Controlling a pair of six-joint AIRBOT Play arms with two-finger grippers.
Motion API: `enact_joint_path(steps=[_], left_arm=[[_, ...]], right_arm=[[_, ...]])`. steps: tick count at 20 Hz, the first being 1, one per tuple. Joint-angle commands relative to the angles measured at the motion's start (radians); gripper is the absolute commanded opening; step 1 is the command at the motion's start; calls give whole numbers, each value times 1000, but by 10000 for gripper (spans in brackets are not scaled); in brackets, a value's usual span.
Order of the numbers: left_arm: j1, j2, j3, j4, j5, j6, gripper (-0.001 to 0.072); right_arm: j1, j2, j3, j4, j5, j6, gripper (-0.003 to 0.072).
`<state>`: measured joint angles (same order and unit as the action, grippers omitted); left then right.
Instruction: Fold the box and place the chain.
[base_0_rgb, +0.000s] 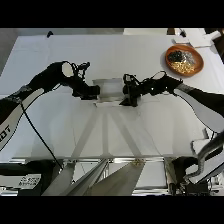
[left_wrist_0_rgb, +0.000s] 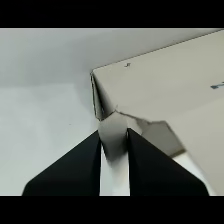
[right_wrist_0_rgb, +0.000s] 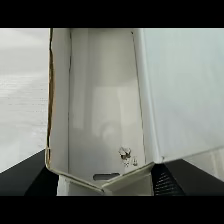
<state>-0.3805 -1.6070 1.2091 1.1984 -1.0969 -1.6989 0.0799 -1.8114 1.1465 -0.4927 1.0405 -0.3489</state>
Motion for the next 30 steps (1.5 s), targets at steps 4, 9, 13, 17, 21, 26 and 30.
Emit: enact_joint_path(steps=[4,9,13,17,21,26,30], left_arm=[[-53,-10,0,-4,35,0,142],[-100,-29,1,0,31,-5,159],[-99,-28,1,-1,1,-5,289],[-64,0,1,-21,-15,-3,370],[-8,57,1,-48,-35,-2,532],[39,71,1,-31,-88,20,508],[48,69,1,-34,-72,60,393]], right_arm=[[0,0,-1,-4,-1,0,521],[0,0,-1,-4,-1,0,521],[0,0,-1,-4,-1,0,521],[0,0,-1,-4,-1,0,521],[0,0,-1,-4,-1,0,521],[0,0,-1,-4,-1,0,521],[0,0,-1,-4,-1,0,521]])
